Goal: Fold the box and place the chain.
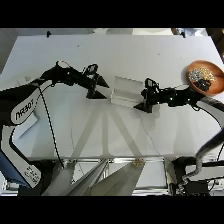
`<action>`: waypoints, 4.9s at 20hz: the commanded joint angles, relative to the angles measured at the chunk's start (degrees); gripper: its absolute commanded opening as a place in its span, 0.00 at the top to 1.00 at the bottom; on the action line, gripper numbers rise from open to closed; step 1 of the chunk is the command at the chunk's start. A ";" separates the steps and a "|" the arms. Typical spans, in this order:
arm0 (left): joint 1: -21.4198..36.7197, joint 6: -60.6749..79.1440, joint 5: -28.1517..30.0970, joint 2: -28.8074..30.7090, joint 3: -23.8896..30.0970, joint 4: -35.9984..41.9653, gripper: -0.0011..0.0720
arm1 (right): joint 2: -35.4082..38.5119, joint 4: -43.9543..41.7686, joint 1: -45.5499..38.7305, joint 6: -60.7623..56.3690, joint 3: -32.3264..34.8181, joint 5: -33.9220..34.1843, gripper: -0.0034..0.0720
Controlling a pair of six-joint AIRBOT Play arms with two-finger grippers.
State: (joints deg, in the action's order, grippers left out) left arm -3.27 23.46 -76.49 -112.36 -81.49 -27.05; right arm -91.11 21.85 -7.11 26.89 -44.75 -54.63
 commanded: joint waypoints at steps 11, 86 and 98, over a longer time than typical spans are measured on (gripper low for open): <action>-3.26 -3.65 1.31 -1.53 -1.14 0.39 0.03 | 0.04 0.00 0.02 -0.02 -0.02 -0.02 0.23; -6.86 -16.24 -1.73 0.04 -1.14 -9.88 0.03 | 0.04 2.51 0.02 2.27 -0.02 -3.41 0.23; -7.37 -20.52 1.68 -0.24 -0.76 -8.11 0.03 | 0.04 2.51 0.02 2.27 -0.02 -3.41 0.23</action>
State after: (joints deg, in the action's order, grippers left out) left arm -10.59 3.81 -76.47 -112.53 -82.48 -36.25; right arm -91.09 24.32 -7.11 29.17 -44.75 -57.84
